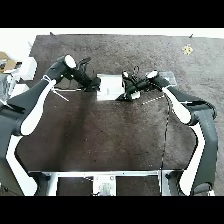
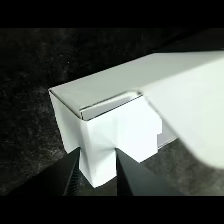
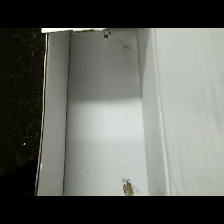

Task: Fold the box and place the chain.

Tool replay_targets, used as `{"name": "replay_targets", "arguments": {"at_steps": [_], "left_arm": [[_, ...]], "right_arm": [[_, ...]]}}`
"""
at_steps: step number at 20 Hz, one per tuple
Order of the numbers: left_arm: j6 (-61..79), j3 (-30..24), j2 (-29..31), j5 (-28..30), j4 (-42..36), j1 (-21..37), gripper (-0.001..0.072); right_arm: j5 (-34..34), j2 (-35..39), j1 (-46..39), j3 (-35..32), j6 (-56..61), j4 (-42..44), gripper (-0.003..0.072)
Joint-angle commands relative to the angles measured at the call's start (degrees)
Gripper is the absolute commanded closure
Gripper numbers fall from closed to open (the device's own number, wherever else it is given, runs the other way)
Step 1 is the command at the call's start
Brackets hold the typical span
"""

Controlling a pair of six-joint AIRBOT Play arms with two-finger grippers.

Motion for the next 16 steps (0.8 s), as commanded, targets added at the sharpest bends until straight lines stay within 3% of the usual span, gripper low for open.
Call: {"name": "replay_targets", "arguments": {"at_steps": [1, 7, 10, 16], "left_arm": [[-6.82, 3.1, -1.49, 0.31, 9.11, -2.62, 0.0469], [-8.92, 4.17, -2.93, -0.63, 11.3, -3.45, 0.0466], [-15.26, 5.27, -3.19, -0.98, 19.28, -5.6, 0.0467], [-22.53, 14.21, -8.39, -7.15, 31.65, -10.97, 0.0467]], "right_arm": [[0.02, -0.02, 0.07, 0.0, 0.02, 0.0, 0.0302], [0.04, -0.02, 0.04, 0.0, 0.02, 0.0, 0.0302], [0.02, -0.02, 0.07, 0.0, 0.02, 0.02, 0.0302], [0.0, -0.02, 0.07, 0.0, 0.02, 0.02, 0.0302]]}}
